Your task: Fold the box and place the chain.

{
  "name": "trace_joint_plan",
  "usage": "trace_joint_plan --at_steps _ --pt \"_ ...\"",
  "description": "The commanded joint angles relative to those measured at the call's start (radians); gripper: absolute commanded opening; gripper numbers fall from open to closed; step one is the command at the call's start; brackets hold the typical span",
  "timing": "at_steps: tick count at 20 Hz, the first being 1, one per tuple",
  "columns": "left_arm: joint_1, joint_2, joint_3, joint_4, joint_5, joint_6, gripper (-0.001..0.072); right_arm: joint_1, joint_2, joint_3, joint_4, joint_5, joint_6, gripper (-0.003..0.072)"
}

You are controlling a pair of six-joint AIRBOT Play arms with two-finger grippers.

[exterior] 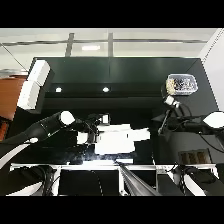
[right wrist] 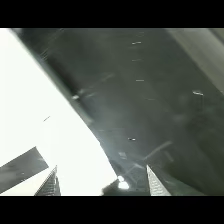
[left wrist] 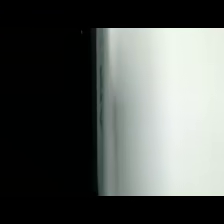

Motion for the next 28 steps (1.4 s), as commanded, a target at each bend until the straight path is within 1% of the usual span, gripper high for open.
trace_joint_plan --at_steps 1,4,6,8,10,11,12,15,19,25,28 --pt "0.001 -0.002 -0.001 0.001 -0.003 0.000 0.0028 0.122 -0.003 -0.030 -0.014 -0.054 -0.053 0.0635" --pt "0.001 -0.010 -0.001 0.001 -0.023 0.000 0.0028 0.235 -0.006 -0.030 -0.027 -0.109 -0.079 0.0635" --pt "0.001 -0.011 -0.001 0.001 -0.024 0.000 0.0028 0.310 -0.010 -0.030 -0.077 -0.140 -0.094 0.0635" --pt "0.001 -0.011 -0.001 0.001 -0.023 0.000 0.0028 0.370 -0.032 -0.030 -0.122 -0.146 -0.098 0.0635" --pt "0.001 -0.011 -0.001 0.001 -0.023 0.000 0.0028 0.411 -0.074 -0.030 -0.122 -0.148 -0.113 0.0636" --pt "0.001 -0.011 -0.001 0.001 -0.023 0.000 0.0028 0.430 -0.095 -0.030 -0.122 -0.148 -0.113 0.0689" --pt "0.001 -0.011 -0.001 0.001 -0.023 0.000 0.0028 0.446 -0.113 -0.030 -0.122 -0.157 -0.112 0.0720" --pt "0.001 -0.011 -0.001 0.001 -0.023 0.000 0.0028 0.462 -0.130 -0.030 -0.119 -0.159 -0.113 0.0720" --pt "0.001 -0.011 -0.001 0.001 -0.023 0.000 0.0028 0.462 -0.130 -0.030 -0.121 -0.073 -0.130 0.0720" --pt "0.001 -0.011 0.000 0.001 -0.023 0.000 0.0028 0.470 -0.138 -0.051 -0.133 -0.105 -0.138 0.0720" --pt "0.001 -0.011 0.000 0.001 -0.023 0.000 0.0028 0.549 -0.138 -0.068 -0.138 -0.158 -0.137 0.0720"
